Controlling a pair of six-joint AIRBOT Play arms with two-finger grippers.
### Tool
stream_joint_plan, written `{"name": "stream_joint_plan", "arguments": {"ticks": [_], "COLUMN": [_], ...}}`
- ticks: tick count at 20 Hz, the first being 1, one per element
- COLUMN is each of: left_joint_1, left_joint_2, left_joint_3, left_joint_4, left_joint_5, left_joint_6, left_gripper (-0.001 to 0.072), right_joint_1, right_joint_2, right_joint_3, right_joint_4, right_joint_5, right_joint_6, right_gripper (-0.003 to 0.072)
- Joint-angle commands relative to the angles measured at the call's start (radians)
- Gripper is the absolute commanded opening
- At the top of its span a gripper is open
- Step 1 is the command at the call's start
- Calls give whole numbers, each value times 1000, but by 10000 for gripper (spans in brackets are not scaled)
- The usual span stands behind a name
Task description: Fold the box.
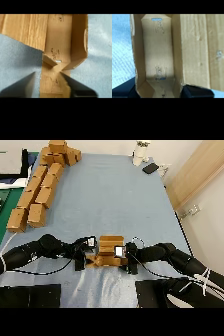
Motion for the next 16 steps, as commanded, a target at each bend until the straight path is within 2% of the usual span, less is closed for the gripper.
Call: {"name": "stream_joint_plan", "arguments": {"ticks": [1,4,5,8,12,13,14,16], "left_joint_1": [5,-26,-34,-57,-101,-107,-111,-116], "left_joint_2": [23,27,27,27,25,25,25,25], "left_joint_3": [0,0,0,0,0,0,0,0], "left_joint_4": [54,53,42,-27,-41,-44,-45,-67], "left_joint_5": [-36,-108,-93,-10,18,29,30,28], "left_joint_6": [-6,3,0,0,2,2,3,3], "left_gripper": [549,547,519,520,518,442,218,213], "right_joint_1": [0,0,0,0,0,0,0,0], "right_joint_2": [0,0,0,0,0,0,0,0], "right_joint_3": [1,1,1,1,1,1,1,1], "right_joint_4": [0,0,0,0,0,0,0,0], "right_joint_5": [0,0,0,0,0,0,0,0], "right_joint_6": [0,0,0,0,0,0,0,0], "right_gripper": [601,601,601,601,601,601,601,602]}}
